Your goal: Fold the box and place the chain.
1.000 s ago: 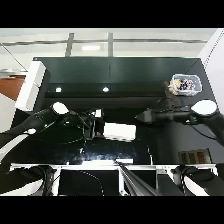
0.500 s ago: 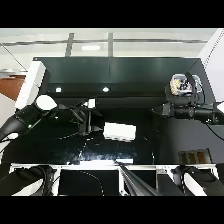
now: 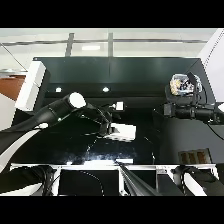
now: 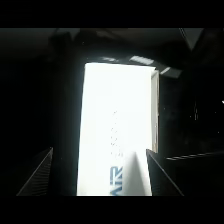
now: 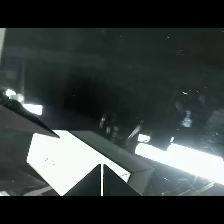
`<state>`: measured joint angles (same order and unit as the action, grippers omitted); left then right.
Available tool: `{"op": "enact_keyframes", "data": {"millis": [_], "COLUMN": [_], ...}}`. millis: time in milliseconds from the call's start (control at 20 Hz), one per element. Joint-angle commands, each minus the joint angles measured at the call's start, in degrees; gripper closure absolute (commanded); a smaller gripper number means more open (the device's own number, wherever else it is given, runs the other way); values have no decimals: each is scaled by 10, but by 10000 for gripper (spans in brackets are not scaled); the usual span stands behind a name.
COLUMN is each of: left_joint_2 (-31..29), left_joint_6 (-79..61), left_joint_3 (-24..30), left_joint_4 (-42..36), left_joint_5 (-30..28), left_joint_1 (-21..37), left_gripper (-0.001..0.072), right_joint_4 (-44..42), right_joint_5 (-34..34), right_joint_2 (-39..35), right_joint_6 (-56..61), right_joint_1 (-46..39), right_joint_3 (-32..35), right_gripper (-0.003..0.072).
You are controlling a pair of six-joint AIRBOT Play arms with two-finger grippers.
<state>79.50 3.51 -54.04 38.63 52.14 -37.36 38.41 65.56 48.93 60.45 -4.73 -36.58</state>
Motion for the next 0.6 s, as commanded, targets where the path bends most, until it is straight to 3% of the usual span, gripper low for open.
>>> {"op": "enact_keyframes", "data": {"millis": [0, 250, 550], "left_joint_2": [16, 16, 16], "left_joint_6": [0, 56, 62], "left_joint_3": [-8, -8, -8], "left_joint_4": [2, 57, 57], "left_joint_5": [-5, 14, 25], "left_joint_1": [-18, -17, -19], "left_gripper": [1, 1, -1], "right_joint_4": [11, 11, 11], "right_joint_5": [0, -7, -15], "right_joint_2": [0, 0, 0], "right_joint_6": [1, 2, 3], "right_joint_1": [0, 0, 0], "right_joint_3": [-1, -1, -1], "right_gripper": [655, 655, 655]}}
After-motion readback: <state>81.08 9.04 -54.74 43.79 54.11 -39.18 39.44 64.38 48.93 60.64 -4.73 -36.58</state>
